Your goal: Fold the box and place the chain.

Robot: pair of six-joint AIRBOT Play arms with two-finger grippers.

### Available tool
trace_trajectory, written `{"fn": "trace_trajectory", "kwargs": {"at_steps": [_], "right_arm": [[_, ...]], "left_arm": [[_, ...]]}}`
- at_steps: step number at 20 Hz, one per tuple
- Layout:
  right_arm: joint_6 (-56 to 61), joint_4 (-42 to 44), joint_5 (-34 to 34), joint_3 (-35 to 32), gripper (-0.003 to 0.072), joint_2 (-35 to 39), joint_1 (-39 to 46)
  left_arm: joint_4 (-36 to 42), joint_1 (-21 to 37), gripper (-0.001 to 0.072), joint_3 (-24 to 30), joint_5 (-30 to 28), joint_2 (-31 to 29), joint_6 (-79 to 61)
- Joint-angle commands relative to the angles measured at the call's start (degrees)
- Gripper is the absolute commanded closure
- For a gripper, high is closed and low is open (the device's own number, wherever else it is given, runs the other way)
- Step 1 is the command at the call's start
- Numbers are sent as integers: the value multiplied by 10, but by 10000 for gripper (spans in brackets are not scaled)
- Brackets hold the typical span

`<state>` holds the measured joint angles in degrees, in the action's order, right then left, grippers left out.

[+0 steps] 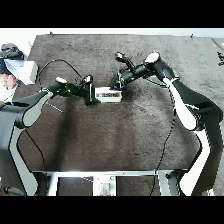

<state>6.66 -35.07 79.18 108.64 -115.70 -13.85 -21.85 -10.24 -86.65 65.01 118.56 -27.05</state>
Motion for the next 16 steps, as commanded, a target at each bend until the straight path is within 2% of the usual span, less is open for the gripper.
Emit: {"fn": "trace_trajectory", "kwargs": {"at_steps": [1, 6, 7, 8, 9, 10, 16], "right_arm": [[-11, -8, -7, 0, 392, 0, -5], [-11, -39, -25, 0, 390, -1, -7], [-11, -42, -25, 0, 284, -2, -8], [-11, -42, -25, 0, 215, -2, -10], [-11, -42, -27, 0, 220, -2, -11], [-11, -42, -31, 0, 291, -2, -12], [-11, -73, -50, 0, 290, -2, -15]], "left_arm": [[0, 0, 220, 0, 0, 0, 0], [0, 0, 220, 0, 0, 0, 0], [0, 0, 220, 0, 0, 0, 0], [0, 0, 220, 0, 0, 0, 0], [0, 0, 220, 0, 0, 0, 0], [0, 0, 220, 0, 0, 0, 0], [0, 0, 220, 0, 0, 0, 0]]}}
